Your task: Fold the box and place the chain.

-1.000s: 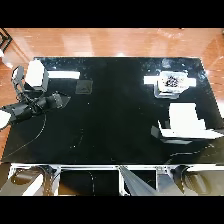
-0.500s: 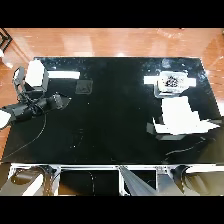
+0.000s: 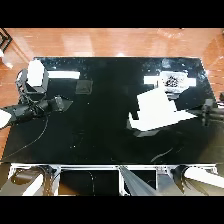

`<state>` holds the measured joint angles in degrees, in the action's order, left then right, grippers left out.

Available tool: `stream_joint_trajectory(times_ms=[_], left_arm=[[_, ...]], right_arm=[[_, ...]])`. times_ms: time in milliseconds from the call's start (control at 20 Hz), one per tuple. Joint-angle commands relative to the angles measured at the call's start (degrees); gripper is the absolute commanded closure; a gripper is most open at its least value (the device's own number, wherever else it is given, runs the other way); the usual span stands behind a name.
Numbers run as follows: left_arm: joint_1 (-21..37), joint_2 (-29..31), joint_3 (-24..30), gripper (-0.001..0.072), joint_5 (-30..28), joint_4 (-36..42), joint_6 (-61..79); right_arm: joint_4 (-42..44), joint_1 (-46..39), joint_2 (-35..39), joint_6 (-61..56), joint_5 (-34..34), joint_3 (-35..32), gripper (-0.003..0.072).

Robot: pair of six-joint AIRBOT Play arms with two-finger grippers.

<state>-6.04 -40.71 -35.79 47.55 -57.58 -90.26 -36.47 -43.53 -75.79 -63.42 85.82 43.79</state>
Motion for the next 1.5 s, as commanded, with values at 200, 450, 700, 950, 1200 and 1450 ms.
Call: stream_joint_trajectory(times_ms=[200,450,700,950,1200,1450], left_arm=[[-1.0,-3.5,0.0,0.008,2.2,0.0,3.6],[-0.9,-7.1,0.0,0.008,2.6,-0.2,5.0],[-0.7,-11.7,0.7,0.008,5.4,5.3,13.3],[1.2,-14.6,2.2,0.008,9.1,16.8,28.5],[1.3,-18.0,2.2,0.008,13.0,17.9,36.3],[0.5,-28.8,2.1,0.0076,12.5,30.8,52.9]], right_arm=[[20.0,27.0,22.0,0.6,-19.6,-18.5,0.0664],[18.5,44.5,29.6,12.2,-29.7,-18.5,0.0663],[6.4,58.1,29.6,11.6,-46.2,-18.5,0.0664],[1.6,65.4,29.6,10.7,-56.0,-18.8,0.0664],[2.0,68.5,29.6,9.4,-59.0,-21.2,0.0664],[2.3,69.9,29.6,7.4,-58.9,-21.2,0.0664]])
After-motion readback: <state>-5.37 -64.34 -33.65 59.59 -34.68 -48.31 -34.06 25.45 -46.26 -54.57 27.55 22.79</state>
